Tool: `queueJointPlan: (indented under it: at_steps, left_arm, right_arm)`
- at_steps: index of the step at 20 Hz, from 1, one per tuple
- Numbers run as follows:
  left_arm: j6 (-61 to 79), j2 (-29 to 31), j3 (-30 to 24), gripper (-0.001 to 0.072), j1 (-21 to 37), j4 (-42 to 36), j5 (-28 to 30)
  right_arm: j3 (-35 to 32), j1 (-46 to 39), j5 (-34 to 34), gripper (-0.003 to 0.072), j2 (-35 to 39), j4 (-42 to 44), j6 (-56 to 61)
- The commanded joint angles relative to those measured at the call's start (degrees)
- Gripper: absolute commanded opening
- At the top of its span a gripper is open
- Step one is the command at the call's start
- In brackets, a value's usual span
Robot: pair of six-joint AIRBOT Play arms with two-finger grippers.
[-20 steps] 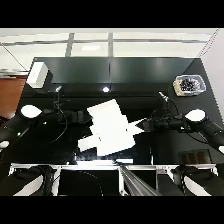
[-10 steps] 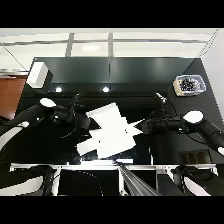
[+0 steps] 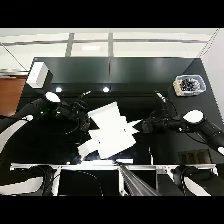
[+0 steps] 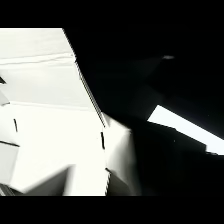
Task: Fold the box and place the chain.
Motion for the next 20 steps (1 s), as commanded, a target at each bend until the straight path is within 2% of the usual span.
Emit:
queueJointPlan:
  at_steps: [1, 3, 5, 6, 9, 10, 14, 20]
  left_arm:
    - [9.4, 0.3, 2.5, 0.0026, -0.6, 1.4, -0.2]
    - [14.8, 1.8, 4.4, 0.0025, -2.2, 4.5, 0.3]
    - [16.9, 4.0, 6.1, 0.0025, -6.0, 9.6, 5.2]
    - [19.8, 5.2, 6.2, 0.0025, -8.2, 10.4, 9.1]
    - [24.4, 5.6, 6.2, 0.0027, -14.7, 11.1, 24.6]
    - [24.4, 4.8, 6.2, 0.0027, -15.8, 11.8, 26.9]
    - [24.4, 0.5, 6.2, 0.0027, -17.7, 14.1, 24.0]
    - [23.9, 0.2, 6.2, 0.0028, -18.2, 15.1, 23.9]
  right_arm:
    - [3.2, -3.1, 2.6, 0.0706, 0.0, -5.7, 0.2]
    - [9.1, -5.6, 7.8, 0.0705, 0.0, -16.3, -4.0]
    - [14.5, -5.6, 13.5, 0.0705, 0.0, -26.5, -13.7]
    - [15.9, -5.1, 14.3, 0.0704, 0.0, -28.3, -17.6]
    - [15.5, -3.0, 9.0, 0.0704, 0.0, -26.7, -21.3]
    - [15.0, -1.7, 7.5, 0.0704, 0.0, -26.7, -23.3]
    - [12.3, 2.8, 5.3, 0.0704, 0.0, -27.1, -27.3]
    - [10.2, 8.7, 5.7, 0.0704, -0.1, -26.9, -27.3]
